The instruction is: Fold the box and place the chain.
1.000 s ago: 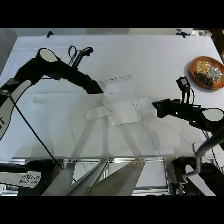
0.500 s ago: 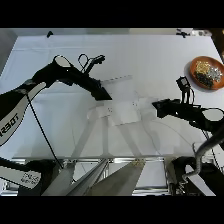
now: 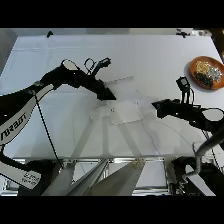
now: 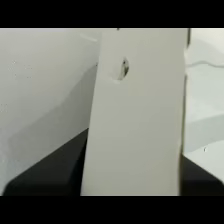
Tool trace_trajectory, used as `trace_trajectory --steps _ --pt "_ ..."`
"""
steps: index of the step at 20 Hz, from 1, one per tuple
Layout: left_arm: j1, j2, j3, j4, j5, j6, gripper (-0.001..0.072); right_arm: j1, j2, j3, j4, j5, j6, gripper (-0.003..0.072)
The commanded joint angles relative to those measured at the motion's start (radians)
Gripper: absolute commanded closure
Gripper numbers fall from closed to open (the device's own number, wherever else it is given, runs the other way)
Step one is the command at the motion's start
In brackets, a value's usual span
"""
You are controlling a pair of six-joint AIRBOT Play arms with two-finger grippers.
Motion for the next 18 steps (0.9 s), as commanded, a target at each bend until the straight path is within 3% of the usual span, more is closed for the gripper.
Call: trace_trajectory --steps 1,4,9,10,12,15,18 --pt "-0.005 -0.010 0.000 -0.008 0.008 0.008 0.0544 0.001 0.001 0.000 0.001 0.000 0.000 0.0677" --pt "-0.014 -0.010 0.000 0.029 0.011 0.016 0.0703 0.001 0.001 0.000 0.001 0.003 0.001 0.0676" --pt "-0.049 0.012 0.000 0.191 0.014 0.011 0.0709 0.001 0.001 0.001 0.018 0.070 0.008 0.0672" --pt "-0.060 0.025 0.000 0.220 0.015 0.011 0.0709 0.001 0.001 0.001 0.029 0.097 0.011 0.0629" --pt "-0.088 0.062 0.000 0.291 0.016 0.014 0.0710 0.001 0.007 0.001 0.035 0.155 0.014 0.0379" --pt "-0.149 0.149 0.000 0.449 0.051 0.008 0.0710 0.001 0.049 0.010 -0.001 0.160 0.079 0.0298" --pt "-0.176 0.238 0.000 0.402 0.084 -0.013 0.0710 -0.014 0.121 0.066 -0.092 0.178 0.174 0.0269"
